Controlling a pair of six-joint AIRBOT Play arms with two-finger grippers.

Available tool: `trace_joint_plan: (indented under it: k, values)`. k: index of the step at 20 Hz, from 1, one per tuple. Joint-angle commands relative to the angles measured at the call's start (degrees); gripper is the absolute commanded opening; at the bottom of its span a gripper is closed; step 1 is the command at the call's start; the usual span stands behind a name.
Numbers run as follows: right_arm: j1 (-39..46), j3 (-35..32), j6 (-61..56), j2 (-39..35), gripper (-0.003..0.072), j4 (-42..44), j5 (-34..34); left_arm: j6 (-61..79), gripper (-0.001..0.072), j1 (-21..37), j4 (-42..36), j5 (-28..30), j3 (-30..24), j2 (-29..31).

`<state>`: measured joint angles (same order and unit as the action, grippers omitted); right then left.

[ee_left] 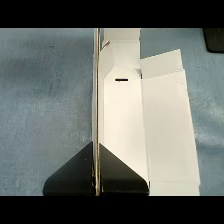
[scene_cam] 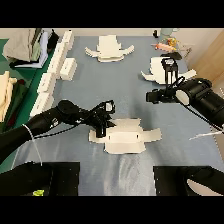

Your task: Fold the box.

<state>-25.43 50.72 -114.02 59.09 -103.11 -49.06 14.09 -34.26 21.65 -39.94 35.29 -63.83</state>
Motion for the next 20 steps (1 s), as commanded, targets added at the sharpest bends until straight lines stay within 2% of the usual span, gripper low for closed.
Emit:
trace_joint_plan:
  k: [1, 3, 7, 10, 20]
  values:
    - [-0.04, -0.02, 0.0, 0.0, 0.026, 0.09, 0.0, 1.31, 0.0012, -0.07, -0.63, 0.35, -0.66, 0.28]
    - [-0.04, -0.02, 0.0, 0.0, 0.026, 0.07, 0.0, 0.81, 0.0012, -0.07, 0.5, 0.37, -0.66, 0.98]
    - [-0.04, -0.02, 0.0, 0.0, 0.026, 0.04, 0.07, -9.18, 0.0013, -0.46, 8.44, 0.37, -0.63, 1.44]
    - [-0.04, -0.02, 0.0, 0.0, 0.026, 0.07, 0.07, -11.17, 0.0013, -3.58, 12.28, 0.59, -0.11, 1.44]
    - [-0.04, -0.02, 0.0, 0.0, 0.026, 0.59, 0.0, -17.59, 0.0015, -5.07, 13.7, 0.98, 1.01, 1.38]
